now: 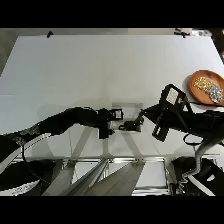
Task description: Fold the box and place the chain.
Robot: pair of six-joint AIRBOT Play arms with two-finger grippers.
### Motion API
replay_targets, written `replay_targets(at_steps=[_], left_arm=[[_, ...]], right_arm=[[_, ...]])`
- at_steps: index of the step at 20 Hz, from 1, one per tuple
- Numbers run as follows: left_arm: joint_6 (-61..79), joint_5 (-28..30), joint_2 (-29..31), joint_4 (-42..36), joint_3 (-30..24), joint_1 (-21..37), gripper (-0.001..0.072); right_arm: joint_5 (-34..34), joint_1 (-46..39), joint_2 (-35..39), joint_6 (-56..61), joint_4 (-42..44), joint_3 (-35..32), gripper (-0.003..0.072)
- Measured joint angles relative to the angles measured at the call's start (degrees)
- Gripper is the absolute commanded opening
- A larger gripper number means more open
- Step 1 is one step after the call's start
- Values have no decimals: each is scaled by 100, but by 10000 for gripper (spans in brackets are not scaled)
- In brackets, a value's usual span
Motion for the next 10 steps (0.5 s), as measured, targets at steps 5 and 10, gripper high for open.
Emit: replay_targets(at_steps=[5,10], left_arm=[[0,2,0,0,0,-2,138],[0,0,0,0,0,-2,138]], right_arm=[[-481,470,131,81,61,0,15],[-879,662,155,101,96,0,15]])
